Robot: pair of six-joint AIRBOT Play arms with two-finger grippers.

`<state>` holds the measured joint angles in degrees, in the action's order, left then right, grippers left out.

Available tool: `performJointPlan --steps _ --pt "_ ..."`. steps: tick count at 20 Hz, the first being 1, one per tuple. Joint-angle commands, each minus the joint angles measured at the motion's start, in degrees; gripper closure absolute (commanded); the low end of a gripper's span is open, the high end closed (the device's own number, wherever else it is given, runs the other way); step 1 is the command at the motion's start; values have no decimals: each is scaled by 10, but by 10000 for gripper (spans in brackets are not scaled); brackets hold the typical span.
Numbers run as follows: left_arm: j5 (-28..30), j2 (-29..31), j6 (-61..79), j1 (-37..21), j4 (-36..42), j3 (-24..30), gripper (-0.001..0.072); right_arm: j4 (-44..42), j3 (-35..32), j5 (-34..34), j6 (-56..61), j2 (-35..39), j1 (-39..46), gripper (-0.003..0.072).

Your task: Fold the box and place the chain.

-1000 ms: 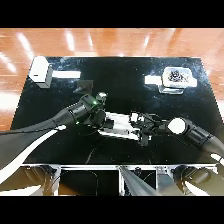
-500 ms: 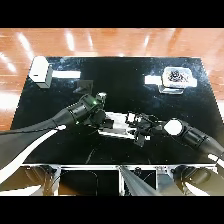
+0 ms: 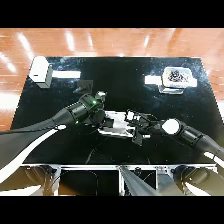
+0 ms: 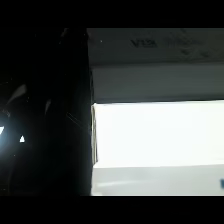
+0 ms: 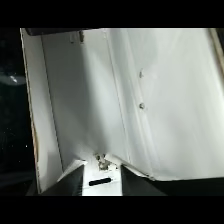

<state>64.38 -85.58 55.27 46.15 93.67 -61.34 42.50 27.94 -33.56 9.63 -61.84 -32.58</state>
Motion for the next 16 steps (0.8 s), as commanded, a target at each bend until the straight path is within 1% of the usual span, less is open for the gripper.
performJointPlan --steps 1,2,3,4,7,8,9,10,11,12,13,14,15,16 --pt "-1 0 0 0 0 0 687 -7 0 6 -3 -4 0 348" --pt "0 0 0 0 1 0 687 -7 0 6 -3 -4 -1 347" --pt "0 0 0 0 1 0 687 -7 0 6 -3 -4 -1 307" --pt "0 0 0 0 1 0 687 -7 0 6 -3 -4 0 174" --pt "0 0 0 0 1 0 687 -7 0 6 -3 -4 0 184" --pt "0 0 0 0 1 0 687 -7 0 6 -3 -4 0 205" --pt "0 0 0 0 1 0 687 -6 0 6 -3 -4 0 368" --pt "0 0 0 0 1 0 687 -6 0 6 -5 -4 0 443" --pt "0 0 0 0 1 0 687 -7 0 6 -5 -4 -1 385" --pt "0 0 0 0 1 0 687 -7 0 6 -5 -4 0 271" --pt "0 0 0 0 1 0 687 -7 0 7 -5 -4 0 190" --pt "0 0 0 0 1 0 687 -7 0 6 -5 -4 0 195" --pt "0 0 0 0 1 0 687 -7 0 6 -5 -4 0 301" --pt "0 0 0 0 1 0 687 -6 0 6 -5 -4 0 495"
